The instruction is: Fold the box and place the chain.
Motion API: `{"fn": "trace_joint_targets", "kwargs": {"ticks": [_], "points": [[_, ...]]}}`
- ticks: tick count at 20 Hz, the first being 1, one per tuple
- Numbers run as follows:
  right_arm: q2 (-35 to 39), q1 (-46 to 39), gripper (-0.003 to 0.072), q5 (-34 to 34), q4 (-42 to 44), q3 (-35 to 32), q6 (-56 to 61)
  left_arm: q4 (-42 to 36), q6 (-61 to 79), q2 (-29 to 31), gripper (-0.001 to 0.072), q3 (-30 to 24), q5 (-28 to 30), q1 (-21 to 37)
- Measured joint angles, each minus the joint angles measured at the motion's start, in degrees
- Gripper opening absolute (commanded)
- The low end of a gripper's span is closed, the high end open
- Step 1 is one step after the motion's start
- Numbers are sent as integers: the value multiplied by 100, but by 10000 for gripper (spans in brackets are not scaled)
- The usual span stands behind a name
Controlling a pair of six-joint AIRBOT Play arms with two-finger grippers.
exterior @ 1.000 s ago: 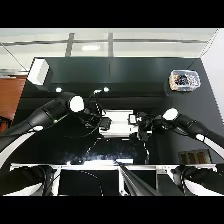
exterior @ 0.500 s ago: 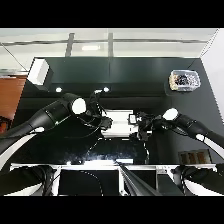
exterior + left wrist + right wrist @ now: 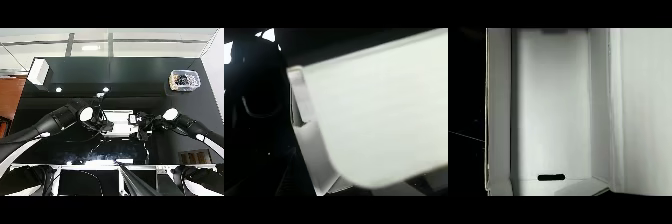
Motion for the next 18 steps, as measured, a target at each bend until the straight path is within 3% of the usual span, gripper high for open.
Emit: {"fn": "trace_joint_targets", "kwargs": {"ticks": [11,13,18], "points": [[0,0,237,0,0,0,2,669,-957,-516,392,483,-299,-236],[0,0,237,0,0,0,2,728,-1113,-627,350,597,-437,-236],[0,0,238,0,0,0,2,791,-1456,-815,350,732,-605,-271]]}}
